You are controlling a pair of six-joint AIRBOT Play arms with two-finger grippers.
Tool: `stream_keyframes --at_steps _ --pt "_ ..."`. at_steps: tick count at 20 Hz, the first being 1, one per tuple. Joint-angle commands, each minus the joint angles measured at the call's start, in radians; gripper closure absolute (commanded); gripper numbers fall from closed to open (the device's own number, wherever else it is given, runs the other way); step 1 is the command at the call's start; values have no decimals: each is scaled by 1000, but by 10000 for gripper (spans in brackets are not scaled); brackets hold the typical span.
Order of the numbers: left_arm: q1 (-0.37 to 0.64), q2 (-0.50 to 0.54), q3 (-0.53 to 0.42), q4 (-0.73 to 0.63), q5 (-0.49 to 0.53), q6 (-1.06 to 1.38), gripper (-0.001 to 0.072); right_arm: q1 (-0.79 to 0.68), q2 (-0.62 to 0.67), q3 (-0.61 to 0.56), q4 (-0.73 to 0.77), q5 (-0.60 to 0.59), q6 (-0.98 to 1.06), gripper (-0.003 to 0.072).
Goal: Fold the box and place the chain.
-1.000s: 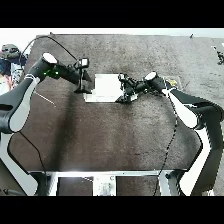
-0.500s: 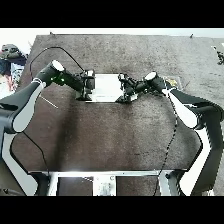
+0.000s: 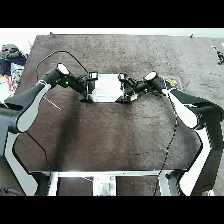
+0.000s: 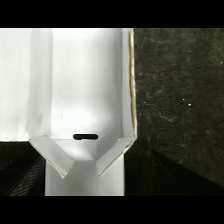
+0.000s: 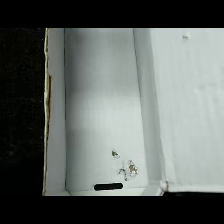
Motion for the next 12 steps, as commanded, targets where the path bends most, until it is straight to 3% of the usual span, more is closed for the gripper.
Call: stream_keyframes --at_steps 1,2,4,7,9,12 --pt "-1 -1 0 13 19 -15 6 0 0 0 0 0 0 223" --pt "-1 -1 0 13 19 -15 7 0 0 0 0 0 0 223" --pt "-1 -1 0 12 23 -14 324 0 0 0 0 0 0 223" --pt "-1 -1 0 5 14 -14 357 0 0 0 0 0 0 223" --pt "-1 -2 -1 -19 -2 -14 558 0 0 0 0 0 0 223" --pt "-1 -2 -1 -50 -1 -14 595 0 0 0 0 0 0 223"
